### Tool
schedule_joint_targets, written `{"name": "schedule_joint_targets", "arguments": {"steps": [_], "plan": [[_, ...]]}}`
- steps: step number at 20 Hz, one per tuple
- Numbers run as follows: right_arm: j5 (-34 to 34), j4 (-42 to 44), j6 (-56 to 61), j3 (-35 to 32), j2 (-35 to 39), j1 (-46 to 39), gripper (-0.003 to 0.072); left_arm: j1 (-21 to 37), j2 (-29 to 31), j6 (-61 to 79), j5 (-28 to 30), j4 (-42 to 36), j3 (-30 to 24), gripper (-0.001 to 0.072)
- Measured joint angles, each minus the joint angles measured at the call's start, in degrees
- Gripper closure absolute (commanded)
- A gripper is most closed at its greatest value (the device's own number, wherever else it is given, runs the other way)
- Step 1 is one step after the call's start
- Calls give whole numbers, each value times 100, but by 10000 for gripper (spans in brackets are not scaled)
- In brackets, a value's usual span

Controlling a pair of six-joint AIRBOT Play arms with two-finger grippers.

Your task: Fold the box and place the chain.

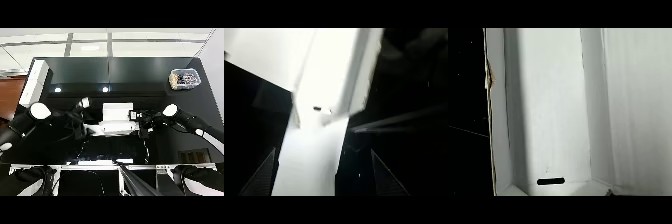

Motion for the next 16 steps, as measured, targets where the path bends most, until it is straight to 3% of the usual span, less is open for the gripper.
{"name": "schedule_joint_targets", "arguments": {"steps": [6, 12, 13, 14, 15, 16], "plan": [[-2, -4, 0, 0, 0, 0, 424, -671, -179, 922, 1141, 103, -516, 17], [-2, -4, 0, 0, 0, 0, 424, -901, -616, 1097, 1569, 44, -310, 18], [-2, -4, 0, 0, 0, 0, 424, -883, -704, 1113, 1587, 28, -240, 70], [-2, -4, 0, 0, 0, 0, 424, -868, -785, 1115, 1576, 13, -170, 248], [-2, -4, -2, 0, 0, 0, 424, -857, -861, 1117, 1550, -39, -85, 356], [-2, -4, 0, 0, 0, 0, 424, -850, -927, 1130, 1443, -81, -9, 359]]}}
